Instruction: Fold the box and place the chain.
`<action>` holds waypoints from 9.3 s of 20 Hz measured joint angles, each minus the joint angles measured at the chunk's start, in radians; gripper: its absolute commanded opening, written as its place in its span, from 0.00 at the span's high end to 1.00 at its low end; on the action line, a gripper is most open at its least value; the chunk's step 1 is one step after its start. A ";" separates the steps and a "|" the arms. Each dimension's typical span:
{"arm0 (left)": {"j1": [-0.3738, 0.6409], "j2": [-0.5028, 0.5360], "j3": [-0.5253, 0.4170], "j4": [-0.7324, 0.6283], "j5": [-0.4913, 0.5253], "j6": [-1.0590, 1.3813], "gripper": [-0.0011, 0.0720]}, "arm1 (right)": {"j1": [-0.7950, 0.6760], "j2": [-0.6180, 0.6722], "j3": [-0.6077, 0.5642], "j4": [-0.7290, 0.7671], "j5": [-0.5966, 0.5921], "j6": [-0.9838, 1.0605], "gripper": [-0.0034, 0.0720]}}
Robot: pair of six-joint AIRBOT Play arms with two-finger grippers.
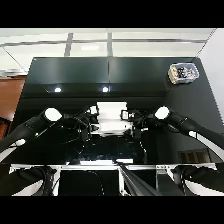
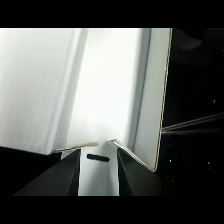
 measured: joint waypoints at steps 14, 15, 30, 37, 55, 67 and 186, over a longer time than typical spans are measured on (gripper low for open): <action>0.000 -0.041 0.000 -0.114 0.016 0.039 0.57 | 0.000 0.000 0.000 0.000 0.000 0.000 0.65; 0.000 -0.041 0.000 -0.115 0.013 0.039 0.59 | 0.000 0.000 0.000 0.001 0.000 0.000 0.65; 0.065 0.168 0.016 0.199 -0.122 -0.273 0.95 | 0.000 0.000 0.000 0.000 0.000 0.000 0.65; 0.417 0.260 -0.002 0.415 -0.210 -1.041 0.95 | 0.000 0.000 0.000 0.000 0.000 0.000 0.65; 0.375 -0.148 -0.060 -0.146 -0.342 -0.921 0.95 | 0.000 0.000 0.000 0.000 0.000 0.000 0.65; 0.364 -0.152 0.023 -0.205 -0.410 -0.876 0.12 | 0.000 0.000 0.000 0.000 0.000 0.000 0.65; -0.334 -0.322 0.520 0.843 -0.347 -2.248 0.95 | 0.014 0.086 0.000 0.025 0.006 0.200 0.82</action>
